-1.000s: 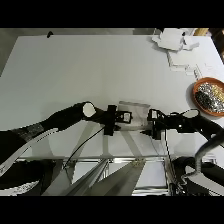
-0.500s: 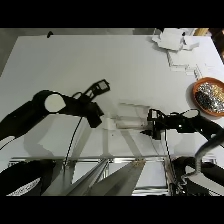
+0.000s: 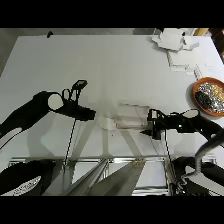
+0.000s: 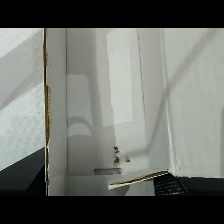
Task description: Fold the box and place the chain.
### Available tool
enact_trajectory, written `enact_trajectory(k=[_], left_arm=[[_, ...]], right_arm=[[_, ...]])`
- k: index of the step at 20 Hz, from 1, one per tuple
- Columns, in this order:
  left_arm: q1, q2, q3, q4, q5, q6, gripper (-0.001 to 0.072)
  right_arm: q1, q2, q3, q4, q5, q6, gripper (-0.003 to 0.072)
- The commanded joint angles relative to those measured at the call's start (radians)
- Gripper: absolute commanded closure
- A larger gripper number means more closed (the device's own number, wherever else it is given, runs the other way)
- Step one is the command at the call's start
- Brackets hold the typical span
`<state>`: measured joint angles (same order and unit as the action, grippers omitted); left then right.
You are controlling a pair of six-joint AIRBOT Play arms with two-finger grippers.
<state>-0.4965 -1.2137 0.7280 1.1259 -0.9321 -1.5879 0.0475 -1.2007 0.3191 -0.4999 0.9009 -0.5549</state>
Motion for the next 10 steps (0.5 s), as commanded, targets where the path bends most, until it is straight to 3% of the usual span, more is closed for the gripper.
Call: enact_trajectory(k=[1,10], left_arm=[[0.002,-0.109,-0.006,-0.095,0.013,-0.026,0.0706],[-0.053,-0.146,-0.006,-0.351,0.079,0.074,0.0703]], right_arm=[[0.000,0.000,0.000,0.000,0.000,0.000,0.0219],[0.000,0.000,0.000,0.000,0.000,0.000,0.0219]])
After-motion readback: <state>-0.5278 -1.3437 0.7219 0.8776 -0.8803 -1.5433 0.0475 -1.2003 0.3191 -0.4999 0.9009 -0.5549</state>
